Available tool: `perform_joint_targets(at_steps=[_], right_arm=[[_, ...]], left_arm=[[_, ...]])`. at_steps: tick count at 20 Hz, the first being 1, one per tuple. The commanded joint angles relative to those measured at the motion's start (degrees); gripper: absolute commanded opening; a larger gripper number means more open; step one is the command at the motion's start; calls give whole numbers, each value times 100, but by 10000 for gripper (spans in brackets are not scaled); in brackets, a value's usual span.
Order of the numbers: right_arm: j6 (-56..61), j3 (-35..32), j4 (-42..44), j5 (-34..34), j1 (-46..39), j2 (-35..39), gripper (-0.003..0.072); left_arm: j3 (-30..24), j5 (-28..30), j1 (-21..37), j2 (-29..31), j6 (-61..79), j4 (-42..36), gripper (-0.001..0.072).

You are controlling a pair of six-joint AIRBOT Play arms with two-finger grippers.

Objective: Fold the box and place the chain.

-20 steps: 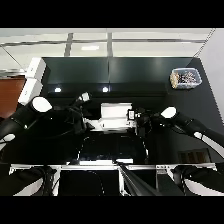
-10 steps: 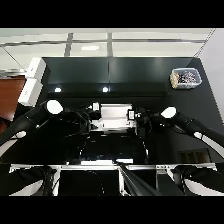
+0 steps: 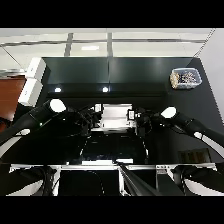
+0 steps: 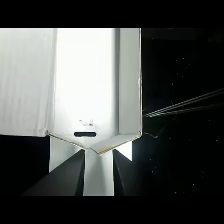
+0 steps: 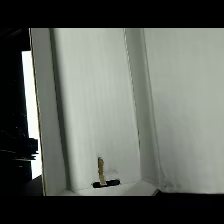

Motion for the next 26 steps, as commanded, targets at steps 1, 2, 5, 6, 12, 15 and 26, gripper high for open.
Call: perform_joint_targets(at_steps=[1,2,5,6,12,15,26], right_arm=[[2,2,2,0,-2,2,304],[2,2,2,0,-2,2,304],[2,2,2,0,-2,2,304],[2,2,2,0,-2,2,304],[2,2,2,0,-2,2,304],[2,2,2,0,-2,2,304],[2,2,2,0,-2,2,304]], left_arm=[[4,238,-9,-13,48,-37,215],[4,326,-13,-24,48,-101,215],[4,564,-181,-90,48,-269,216],[7,608,-262,-127,48,-289,217],[7,739,-529,-341,13,-507,217],[7,883,-525,-345,-20,-564,217],[9,817,-549,-352,-490,-540,372]])
